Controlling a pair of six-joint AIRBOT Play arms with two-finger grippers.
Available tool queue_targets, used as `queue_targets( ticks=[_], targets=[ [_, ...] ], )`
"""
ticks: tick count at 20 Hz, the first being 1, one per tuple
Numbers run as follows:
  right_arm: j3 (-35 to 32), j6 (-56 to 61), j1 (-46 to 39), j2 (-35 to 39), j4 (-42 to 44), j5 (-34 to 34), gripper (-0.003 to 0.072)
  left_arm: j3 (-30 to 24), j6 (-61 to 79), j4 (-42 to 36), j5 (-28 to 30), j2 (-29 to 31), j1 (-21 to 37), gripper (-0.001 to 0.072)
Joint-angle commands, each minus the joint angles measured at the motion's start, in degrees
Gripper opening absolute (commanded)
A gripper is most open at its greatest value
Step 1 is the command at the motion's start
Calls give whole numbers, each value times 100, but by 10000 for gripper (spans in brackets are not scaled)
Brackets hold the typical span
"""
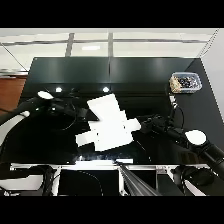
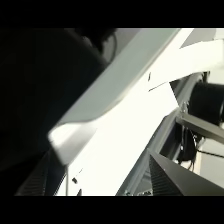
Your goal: Fold the box and place the chain.
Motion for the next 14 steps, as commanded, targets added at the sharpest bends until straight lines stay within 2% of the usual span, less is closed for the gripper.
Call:
queue_targets(
  ticks=[1,3,5,7,8,9,10,12,13,14],
  targets=[
    [-4,39,7,4,20,245,9,509,592,2,-686,-625,-295,672],
    [-4,59,7,4,20,269,9,719,839,13,-1226,-848,-313,579],
    [-4,63,4,4,20,267,9,778,857,219,-1290,-935,-302,519],
    [-4,63,4,4,17,256,9,778,925,592,-1305,-938,-304,413],
    [-4,81,4,4,15,258,9,778,927,719,-1311,-938,-302,277],
    [-4,103,4,4,9,256,9,778,966,754,-1327,-938,-302,191],
    [-4,105,4,4,11,256,9,778,1073,748,-1370,-938,-302,158],
    [-4,188,-24,4,-4,258,15,778,1241,743,-1412,-935,-297,37],
    [7,343,-109,4,-4,275,207,778,1287,743,-1436,-935,-291,29],
    [50,501,-258,4,-61,417,558,778,1290,750,-1432,-927,-284,28]
  ],
)
